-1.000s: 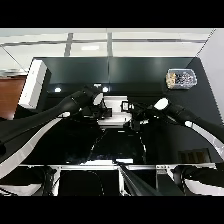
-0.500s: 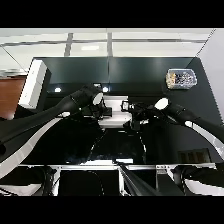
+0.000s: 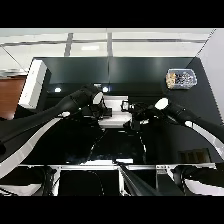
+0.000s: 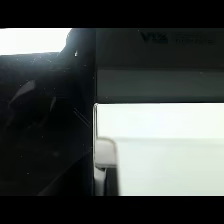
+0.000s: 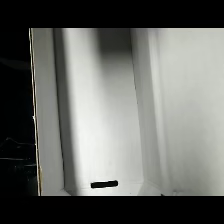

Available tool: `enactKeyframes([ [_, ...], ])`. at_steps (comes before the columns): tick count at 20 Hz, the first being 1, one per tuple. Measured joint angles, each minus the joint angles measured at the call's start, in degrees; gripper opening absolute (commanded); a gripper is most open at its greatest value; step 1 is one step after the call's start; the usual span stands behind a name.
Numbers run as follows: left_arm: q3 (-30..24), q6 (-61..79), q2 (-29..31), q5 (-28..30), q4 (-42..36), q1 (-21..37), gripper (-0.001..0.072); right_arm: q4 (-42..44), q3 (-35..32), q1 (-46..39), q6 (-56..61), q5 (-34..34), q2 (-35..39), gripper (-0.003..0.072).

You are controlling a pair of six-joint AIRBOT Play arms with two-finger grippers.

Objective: Fold the box and place the chain.

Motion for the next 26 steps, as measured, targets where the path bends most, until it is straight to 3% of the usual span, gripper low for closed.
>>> enactKeyframes([
  [3, 0.0, 0.3, 0.0, 0.0, -0.2, 0.0, 0.0024, 0.0, 0.0, 0.0, 0.0, 0.1, 0.0, 0.0215],
  [4, 0.0, 0.3, 0.0, 0.0, -0.2, 0.0, 0.0023, -0.2, 0.1, 0.0, 0.2, 0.2, 0.0, 0.0438],
  [5, 0.0, 0.4, 0.0, 0.0, -0.3, 0.0, 0.0024, -0.4, 0.3, 0.0, 1.0, 0.5, 0.0, 0.0714],
  [10, 0.0, 0.5, 0.0, 0.1, -0.8, 0.0, 0.0024, -5.9, 2.5, -0.5, 9.3, 3.8, 2.4, 0.0712],
  [15, 0.0, 0.6, 0.0, -0.4, -0.7, 0.0, 0.0024, -14.7, 3.3, -1.2, 13.7, 8.0, 5.4, 0.0711],
  [20, 0.0, 0.6, 0.0, -0.7, -0.7, 0.0, 0.0024, -18.3, 3.4, -1.5, 14.9, 9.3, 6.1, 0.071],
  [21, 0.0, 0.6, 0.0, -0.7, -0.6, 0.0, 0.0024, -18.5, 3.5, -1.5, 14.5, 9.2, 6.1, 0.0682],
  [24, 0.0, 0.6, 0.0, -0.7, -0.5, 0.0, 0.0024, -19.0, 3.5, -1.5, 13.0, 9.0, 6.2, 0.0338],
  [25, 0.0, 0.6, 0.0, -0.7, -0.5, 0.0, 0.0024, -19.1, 3.5, -1.5, 12.6, 9.0, 6.2, 0.0177],
  [26, 0.0, 0.6, 0.0, -0.7, -0.5, 0.0, 0.0024, -19.0, 3.5, -1.5, 12.4, 9.1, 6.2, 0.0169],
])
